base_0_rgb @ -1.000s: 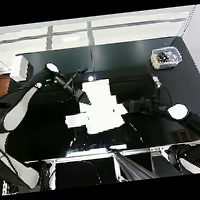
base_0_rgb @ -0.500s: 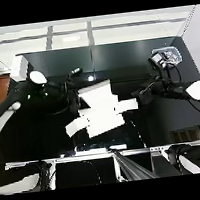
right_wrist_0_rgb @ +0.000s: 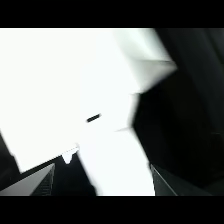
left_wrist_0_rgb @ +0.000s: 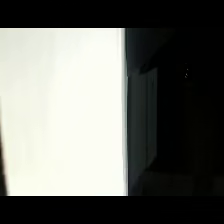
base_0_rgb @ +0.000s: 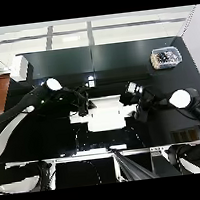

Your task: Fold the box and place the chain.

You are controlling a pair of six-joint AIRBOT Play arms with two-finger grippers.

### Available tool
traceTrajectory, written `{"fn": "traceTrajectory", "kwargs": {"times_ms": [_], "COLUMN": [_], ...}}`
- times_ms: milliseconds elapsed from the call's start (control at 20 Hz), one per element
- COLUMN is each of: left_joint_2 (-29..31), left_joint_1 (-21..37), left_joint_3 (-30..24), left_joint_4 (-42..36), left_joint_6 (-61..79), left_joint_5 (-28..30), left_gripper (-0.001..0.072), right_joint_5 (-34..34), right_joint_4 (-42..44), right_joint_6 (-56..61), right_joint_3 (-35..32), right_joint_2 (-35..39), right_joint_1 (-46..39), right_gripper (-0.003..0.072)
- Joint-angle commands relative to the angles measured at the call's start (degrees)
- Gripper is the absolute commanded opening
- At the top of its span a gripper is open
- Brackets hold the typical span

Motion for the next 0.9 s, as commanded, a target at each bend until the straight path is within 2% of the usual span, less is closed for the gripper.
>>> {"fn": "traceTrajectory", "kwargs": {"times_ms": [0,200,400,600,750,850], "left_joint_2": [-3.1,-3.1,-3.1,-3.1,-3.1,-3.1], "left_joint_1": [-0.4,-0.4,-0.4,-0.4,-0.4,-0.4], "left_joint_3": [2.6,2.6,2.6,2.6,2.6,2.6], "left_joint_4": [0.4,0.4,0.4,0.3,0.3,0.3], "left_joint_6": [2.3,2.3,2.2,2.2,2.2,2.2], "left_joint_5": [-0.8,-1.3,-1.3,-1.4,-1.4,-1.4], "left_gripper": [0.0028,0.0028,0.0029,0.0028,0.0029,0.0029], "right_joint_5": [-2.0,-6.3,-10.5,-20.2,-18.9,-18.6], "right_joint_4": [-0.1,0.1,0.6,8.3,7.9,3.0], "right_joint_6": [-7.3,-14.7,-15.6,-15.5,-14.6,-14.0], "right_joint_3": [-4.1,-7.7,-8.6,-8.5,-6.7,-4.3], "right_joint_2": [-0.3,-0.3,-3.0,-7.1,-6.9,-6.8], "right_joint_1": [2.2,4.5,9.4,13.6,13.6,13.6], "right_gripper": [0.0706,0.0705,0.0705,0.0705,0.0705,0.0706]}}
